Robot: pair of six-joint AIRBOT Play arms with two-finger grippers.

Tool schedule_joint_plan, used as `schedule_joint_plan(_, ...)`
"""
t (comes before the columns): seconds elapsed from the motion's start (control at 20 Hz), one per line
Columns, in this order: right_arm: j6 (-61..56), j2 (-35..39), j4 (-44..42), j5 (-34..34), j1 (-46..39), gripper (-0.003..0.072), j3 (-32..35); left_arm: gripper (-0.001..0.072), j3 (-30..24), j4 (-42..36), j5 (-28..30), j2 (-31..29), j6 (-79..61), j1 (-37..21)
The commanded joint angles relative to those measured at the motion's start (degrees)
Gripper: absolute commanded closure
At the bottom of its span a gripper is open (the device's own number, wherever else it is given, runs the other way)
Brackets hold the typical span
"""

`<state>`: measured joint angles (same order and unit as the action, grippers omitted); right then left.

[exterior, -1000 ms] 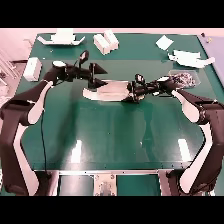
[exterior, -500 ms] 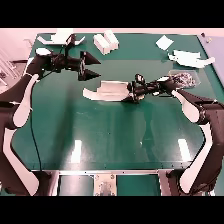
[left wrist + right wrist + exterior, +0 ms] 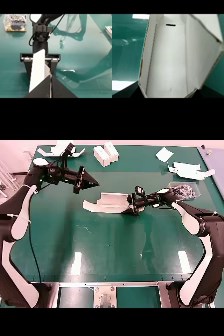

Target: Fold the box and place the chain.

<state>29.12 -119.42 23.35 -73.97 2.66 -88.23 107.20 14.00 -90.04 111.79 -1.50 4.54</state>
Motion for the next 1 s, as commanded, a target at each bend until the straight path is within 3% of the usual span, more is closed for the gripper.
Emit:
schedule_joint_plan(0.0, 0.00, -0.02, 0.00, -0.04, 0.04, 0.0147, 0.00, 0.0695, -0.24, 0.15, 3.67, -1.42, 3.63, 0.02)
schedule_joint_plan(0.1, 0.00, -0.02, 0.00, -0.04, 0.02, 0.0146, 0.00, 0.0695, -0.26, 0.26, 8.15, -3.19, 5.57, 0.02)
schedule_joint_plan(0.45, 0.00, -0.02, 0.02, -0.04, 0.02, 0.0146, 0.00, 0.0696, -0.33, 2.03, 15.61, -9.44, 8.26, 0.79)
schedule_joint_plan(0.65, 0.00, -0.02, 0.00, -0.04, 0.02, 0.0146, 0.00, 0.0696, -0.61, 6.64, 24.79, -11.74, 15.08, 3.76)
schedule_joint_plan(0.8, 0.00, -0.02, 0.02, -0.02, 0.02, 0.0147, 0.00, 0.0696, -5.16, 6.91, 37.46, -14.03, 16.94, 5.22)
schedule_joint_plan(0.95, 0.00, -0.02, 0.00, -0.04, 0.02, 0.0146, 0.00, 0.0696, -13.22, 9.38, 51.82, -17.46, 16.87, 6.32)
